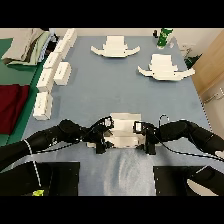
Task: Fold the box.
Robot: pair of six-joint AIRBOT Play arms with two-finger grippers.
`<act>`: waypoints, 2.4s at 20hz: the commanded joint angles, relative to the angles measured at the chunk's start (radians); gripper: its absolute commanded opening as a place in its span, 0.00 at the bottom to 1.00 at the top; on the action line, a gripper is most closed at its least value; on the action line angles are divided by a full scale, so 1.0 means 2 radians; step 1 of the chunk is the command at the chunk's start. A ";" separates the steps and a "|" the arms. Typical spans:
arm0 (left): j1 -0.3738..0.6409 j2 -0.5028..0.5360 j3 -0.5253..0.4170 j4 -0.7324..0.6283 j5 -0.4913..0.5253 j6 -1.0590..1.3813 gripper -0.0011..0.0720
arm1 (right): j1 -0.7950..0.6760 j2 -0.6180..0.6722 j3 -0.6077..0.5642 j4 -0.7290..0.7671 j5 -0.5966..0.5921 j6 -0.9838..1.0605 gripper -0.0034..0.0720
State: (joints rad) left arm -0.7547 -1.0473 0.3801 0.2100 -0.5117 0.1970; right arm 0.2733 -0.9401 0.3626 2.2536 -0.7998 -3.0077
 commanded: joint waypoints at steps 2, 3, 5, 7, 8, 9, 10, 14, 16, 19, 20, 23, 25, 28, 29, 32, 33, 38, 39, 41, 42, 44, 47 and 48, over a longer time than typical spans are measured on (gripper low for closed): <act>0.000 0.000 0.000 -0.002 0.003 -0.012 0.46 | 0.000 0.000 0.000 0.001 -0.001 0.000 0.71; 0.000 0.001 0.000 0.001 0.002 -0.014 0.14 | 0.000 0.000 0.000 0.001 -0.001 0.000 0.71; 0.000 0.009 0.001 0.014 0.003 -0.025 0.08 | 0.000 0.000 0.000 0.001 -0.001 0.000 0.71; 0.000 0.024 0.001 0.052 0.002 -0.088 0.08 | 0.000 0.000 0.000 0.001 -0.001 0.000 0.71; 0.001 0.038 0.001 0.088 0.002 -0.136 0.08 | 0.000 0.000 0.000 0.001 -0.001 0.000 0.71; 0.001 0.054 0.001 0.132 0.001 -0.186 0.08 | 0.000 0.000 0.000 0.001 -0.001 0.000 0.71; 0.001 0.074 0.001 0.190 -0.002 -0.246 0.08 | 0.000 0.000 0.000 0.001 -0.001 0.000 0.71; 0.002 0.180 0.001 0.433 -0.035 -0.514 0.04 | 0.001 0.000 0.000 0.001 -0.001 0.000 0.71; 0.012 0.234 0.001 0.526 -0.084 -0.637 0.04 | 0.000 0.000 0.000 0.001 -0.001 0.000 0.71; 0.059 0.292 0.001 0.625 -0.167 -0.855 0.04 | 0.000 0.000 0.000 0.001 -0.001 0.000 0.71; 0.080 0.300 0.000 0.637 -0.192 -0.921 0.04 | 0.000 0.000 0.000 0.001 -0.001 0.000 0.71; 0.140 0.287 -0.009 0.599 -0.237 -1.011 0.04 | 0.000 0.000 0.000 0.001 -0.001 0.000 0.71; 0.155 0.264 -0.026 0.530 -0.212 -1.004 0.04 | 0.001 0.000 0.000 0.001 -0.001 0.000 0.71; 0.156 0.211 -0.046 0.403 -0.152 -0.935 0.04 | 0.000 0.000 0.000 0.001 -0.001 0.000 0.71; 0.156 0.190 -0.050 0.362 -0.142 -0.905 0.04 | 0.000 0.000 0.000 0.001 -0.001 0.000 0.71; 0.156 0.130 -0.050 0.265 -0.127 -0.824 0.04 | 0.000 0.000 0.000 0.001 -0.001 0.000 0.71; 0.156 0.113 -0.050 0.257 -0.125 -0.816 0.04 | 0.000 0.000 0.000 0.001 -0.001 0.000 0.71; 0.156 0.105 -0.045 0.214 -0.127 -0.786 0.04 | 0.000 0.000 0.000 0.001 -0.001 0.000 0.71; 0.156 0.113 -0.043 0.199 -0.129 -0.775 0.04 | 0.000 0.000 0.000 0.001 -0.001 0.000 0.71; 0.156 0.131 -0.042 0.182 -0.135 -0.765 0.04 | 0.000 0.000 0.000 0.001 -0.001 0.000 0.71; 0.154 0.136 -0.042 0.183 -0.136 -0.765 0.04 | 0.000 0.000 0.000 0.001 -0.001 0.000 0.71; 0.138 0.134 -0.042 0.182 -0.131 -0.765 0.04 | 0.000 0.000 0.000 0.001 -0.001 0.000 0.71; 0.103 0.123 -0.042 0.183 -0.106 -0.765 0.04 | 0.000 0.000 0.000 0.001 -0.001 0.000 0.71; 0.099 0.120 -0.042 0.183 -0.101 -0.765 0.04 | 0.000 0.000 0.000 0.001 -0.001 0.000 0.71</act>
State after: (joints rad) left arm -0.5171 -0.7963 0.2951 0.5850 -0.7498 -1.3415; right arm 0.2737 -0.9405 0.3626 2.2547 -0.8013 -3.0089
